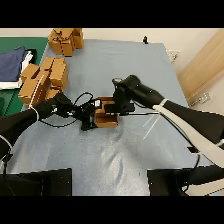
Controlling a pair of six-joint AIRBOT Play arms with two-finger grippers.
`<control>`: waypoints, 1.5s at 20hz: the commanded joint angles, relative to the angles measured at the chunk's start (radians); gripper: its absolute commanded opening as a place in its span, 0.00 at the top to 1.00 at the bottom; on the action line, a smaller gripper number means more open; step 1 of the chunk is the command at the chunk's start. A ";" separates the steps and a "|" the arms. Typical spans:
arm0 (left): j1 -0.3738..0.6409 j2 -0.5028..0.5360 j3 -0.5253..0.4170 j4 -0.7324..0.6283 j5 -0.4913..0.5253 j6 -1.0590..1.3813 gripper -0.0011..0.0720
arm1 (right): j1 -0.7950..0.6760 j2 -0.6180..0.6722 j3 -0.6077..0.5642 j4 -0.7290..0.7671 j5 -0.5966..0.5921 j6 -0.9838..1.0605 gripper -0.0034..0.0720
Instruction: Fold the box.
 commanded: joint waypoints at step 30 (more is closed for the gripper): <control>0.000 0.000 0.000 0.000 -0.003 0.000 0.60 | -0.309 0.096 -0.315 0.972 0.146 -1.953 0.53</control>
